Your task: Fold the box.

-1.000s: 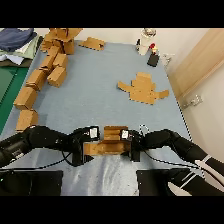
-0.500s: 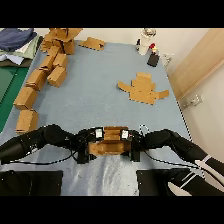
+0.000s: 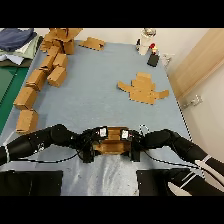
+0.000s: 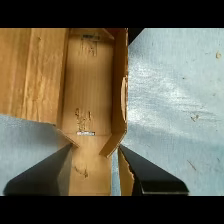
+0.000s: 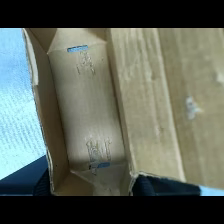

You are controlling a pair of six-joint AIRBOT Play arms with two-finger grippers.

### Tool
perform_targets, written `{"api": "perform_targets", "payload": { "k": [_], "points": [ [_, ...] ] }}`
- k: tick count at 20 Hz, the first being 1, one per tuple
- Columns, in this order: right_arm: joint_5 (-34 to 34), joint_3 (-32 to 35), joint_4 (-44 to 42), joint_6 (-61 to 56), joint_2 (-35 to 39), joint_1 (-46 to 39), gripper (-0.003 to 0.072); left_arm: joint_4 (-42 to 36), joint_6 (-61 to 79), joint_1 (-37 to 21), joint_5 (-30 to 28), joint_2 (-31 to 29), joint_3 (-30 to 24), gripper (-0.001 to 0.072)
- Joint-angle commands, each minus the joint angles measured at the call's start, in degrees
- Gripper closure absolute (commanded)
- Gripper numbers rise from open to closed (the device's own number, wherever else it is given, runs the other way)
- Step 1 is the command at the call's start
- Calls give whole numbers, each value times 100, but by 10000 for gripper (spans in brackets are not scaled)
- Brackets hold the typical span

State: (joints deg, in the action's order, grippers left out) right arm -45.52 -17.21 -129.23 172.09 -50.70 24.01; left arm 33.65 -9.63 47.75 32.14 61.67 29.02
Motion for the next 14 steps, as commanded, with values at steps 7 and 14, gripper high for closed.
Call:
{"api": "perform_targets", "payload": {
  "k": [7, 14],
  "points": [
    [2, 2, -2, 0, 4, 4, 187, -42, 28, 195, -616, 50, 15, 548],
    [2, 2, -2, 0, 4, 4, 187, -94, 125, 531, -1281, 175, 15, 556]
  ]
}}
